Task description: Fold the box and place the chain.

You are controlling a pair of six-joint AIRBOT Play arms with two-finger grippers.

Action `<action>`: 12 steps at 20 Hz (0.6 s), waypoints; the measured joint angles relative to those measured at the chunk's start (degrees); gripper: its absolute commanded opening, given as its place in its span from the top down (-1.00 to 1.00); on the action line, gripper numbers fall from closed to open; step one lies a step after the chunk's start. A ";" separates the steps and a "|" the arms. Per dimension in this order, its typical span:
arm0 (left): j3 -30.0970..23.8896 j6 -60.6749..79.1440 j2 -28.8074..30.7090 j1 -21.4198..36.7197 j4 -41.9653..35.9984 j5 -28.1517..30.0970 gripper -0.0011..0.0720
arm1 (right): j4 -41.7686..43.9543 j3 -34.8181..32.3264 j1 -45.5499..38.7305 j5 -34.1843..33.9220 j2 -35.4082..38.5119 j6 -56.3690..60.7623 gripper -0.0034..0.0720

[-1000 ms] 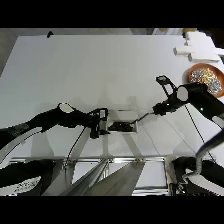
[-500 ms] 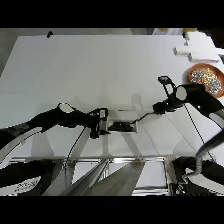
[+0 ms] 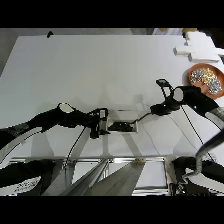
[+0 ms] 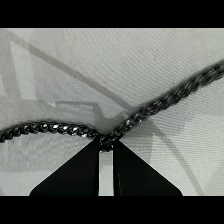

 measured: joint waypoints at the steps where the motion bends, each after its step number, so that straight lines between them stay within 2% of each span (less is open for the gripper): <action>1: 0.00 0.02 0.00 0.00 0.00 0.00 0.28 | -0.02 -0.26 0.02 0.17 0.07 -0.15 0.88; 5: 0.00 0.00 0.02 0.00 0.00 0.00 0.28 | -0.85 -0.79 0.02 1.64 3.61 -1.55 0.88; 9: 0.00 0.00 0.02 0.00 0.00 0.00 0.28 | -1.05 -0.81 0.55 2.12 11.26 -3.65 0.88; 12: 0.00 0.00 0.02 0.00 0.00 0.00 0.28 | -0.39 -0.83 3.21 5.31 18.36 -6.25 0.88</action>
